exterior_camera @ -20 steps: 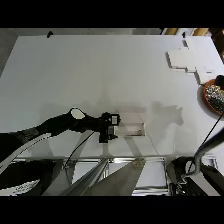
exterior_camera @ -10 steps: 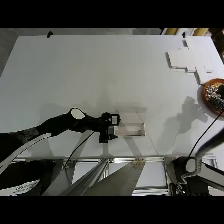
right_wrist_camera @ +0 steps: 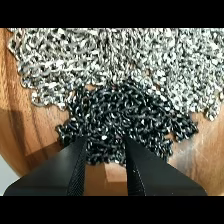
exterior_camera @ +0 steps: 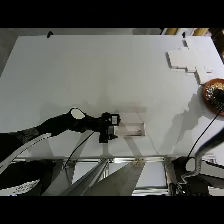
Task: Fold the box and place the chain.
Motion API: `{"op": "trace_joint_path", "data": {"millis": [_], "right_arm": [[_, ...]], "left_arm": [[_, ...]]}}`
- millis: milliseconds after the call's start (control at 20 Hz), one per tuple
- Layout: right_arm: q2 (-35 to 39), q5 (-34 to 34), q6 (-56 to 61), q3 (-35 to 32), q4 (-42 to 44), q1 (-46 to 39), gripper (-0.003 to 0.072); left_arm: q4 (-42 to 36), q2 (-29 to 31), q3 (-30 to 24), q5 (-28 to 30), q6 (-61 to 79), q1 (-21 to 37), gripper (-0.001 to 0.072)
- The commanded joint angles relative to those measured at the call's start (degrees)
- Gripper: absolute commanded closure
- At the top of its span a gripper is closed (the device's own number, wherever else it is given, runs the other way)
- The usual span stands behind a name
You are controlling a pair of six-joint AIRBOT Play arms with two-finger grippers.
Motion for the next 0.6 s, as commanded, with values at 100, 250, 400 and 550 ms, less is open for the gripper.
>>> {"op": "trace_joint_path", "data": {"millis": [100,250,400,550], "right_arm": [[-0.46,-1.49,-1.01,0.02,3.10,-0.04,0.0465],[-1.68,-0.07,-2.32,0.02,5.16,-0.04,0.0465],[-3.61,0.98,-2.14,0.02,5.16,-0.04,0.0465],[-4.02,0.39,-2.16,0.04,5.14,-0.07,0.0467]], "left_arm": [[0.02,0.02,0.02,0.00,0.02,0.00,0.0540],[0.02,0.02,0.02,0.00,0.02,0.00,0.0540],[0.02,0.02,0.02,0.00,0.00,0.00,0.0540],[0.02,0.02,0.02,0.00,0.00,0.00,0.0540]]}}
